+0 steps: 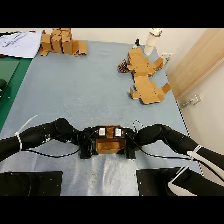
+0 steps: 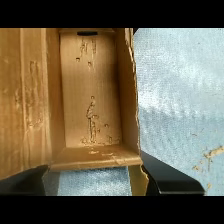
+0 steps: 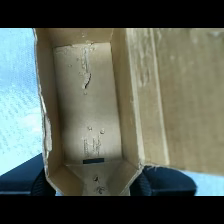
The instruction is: Fold the box.
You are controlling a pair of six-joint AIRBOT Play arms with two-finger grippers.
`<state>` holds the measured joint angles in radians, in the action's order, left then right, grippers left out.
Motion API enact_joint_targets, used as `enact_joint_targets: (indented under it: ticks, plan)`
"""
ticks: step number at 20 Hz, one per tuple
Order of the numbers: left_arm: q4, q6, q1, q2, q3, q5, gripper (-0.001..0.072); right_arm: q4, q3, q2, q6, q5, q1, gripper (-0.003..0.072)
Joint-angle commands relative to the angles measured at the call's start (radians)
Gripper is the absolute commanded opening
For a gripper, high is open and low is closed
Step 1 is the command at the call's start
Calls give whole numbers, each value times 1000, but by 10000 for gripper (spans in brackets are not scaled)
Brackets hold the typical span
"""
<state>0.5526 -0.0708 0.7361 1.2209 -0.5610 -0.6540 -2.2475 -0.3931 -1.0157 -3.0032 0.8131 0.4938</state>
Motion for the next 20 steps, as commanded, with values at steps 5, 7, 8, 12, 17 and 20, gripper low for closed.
enact_joint_targets:
  ticks: [5,7,8,12,17,20]
  plan:
    - [1,0,0,1,-1,0,464,0,0,1,0,0,1,511]
    - [1,0,0,1,-1,0,464,0,0,1,0,0,1,510]
    - [1,0,0,1,-1,0,464,0,0,1,0,0,1,511]
    - [1,0,0,1,-1,0,464,0,0,1,0,0,1,511]
    - [1,0,0,1,-1,0,464,0,-1,1,0,15,1,511]
    - [1,0,0,1,-1,0,464,-2,-3,1,1,9,1,589]
